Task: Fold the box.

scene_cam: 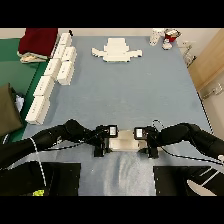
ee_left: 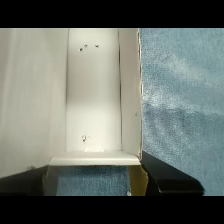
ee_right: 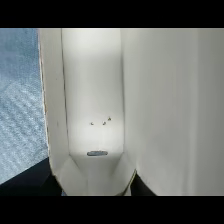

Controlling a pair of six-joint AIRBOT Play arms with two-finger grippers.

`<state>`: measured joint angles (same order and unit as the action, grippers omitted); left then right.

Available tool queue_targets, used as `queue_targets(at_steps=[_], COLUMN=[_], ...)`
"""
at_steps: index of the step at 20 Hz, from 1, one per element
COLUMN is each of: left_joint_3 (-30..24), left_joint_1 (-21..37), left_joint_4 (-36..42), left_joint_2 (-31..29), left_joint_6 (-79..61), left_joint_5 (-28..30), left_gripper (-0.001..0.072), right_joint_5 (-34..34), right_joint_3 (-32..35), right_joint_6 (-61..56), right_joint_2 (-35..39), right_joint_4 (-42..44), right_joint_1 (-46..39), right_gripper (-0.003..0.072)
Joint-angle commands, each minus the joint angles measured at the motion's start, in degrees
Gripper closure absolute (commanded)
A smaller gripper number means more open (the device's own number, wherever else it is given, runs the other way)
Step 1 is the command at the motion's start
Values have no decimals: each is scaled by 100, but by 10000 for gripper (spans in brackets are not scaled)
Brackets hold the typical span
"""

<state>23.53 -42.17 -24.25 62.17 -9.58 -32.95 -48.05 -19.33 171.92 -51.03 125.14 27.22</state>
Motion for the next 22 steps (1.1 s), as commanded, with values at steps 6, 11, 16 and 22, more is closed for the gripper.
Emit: queue_targets(at_steps=[6,11,16,22], left_joint_3=[4,4,4,4], left_joint_1=[4,2,4,2], left_joint_4=[-2,0,0,0], left_joint_2=[2,0,2,0], left_joint_6=[0,0,0,0], left_joint_5=[-4,-4,-4,-4], left_gripper=[256,256,256,256], right_joint_5=[4,2,-72,-949], right_joint_3=[0,0,-103,-546], right_joint_6=[0,-116,-614,-1390], right_joint_2=[-2,2,24,553], right_joint_4=[4,7,-81,-1071], right_joint_1=[4,4,4,4], right_gripper=[187,339,85,11])
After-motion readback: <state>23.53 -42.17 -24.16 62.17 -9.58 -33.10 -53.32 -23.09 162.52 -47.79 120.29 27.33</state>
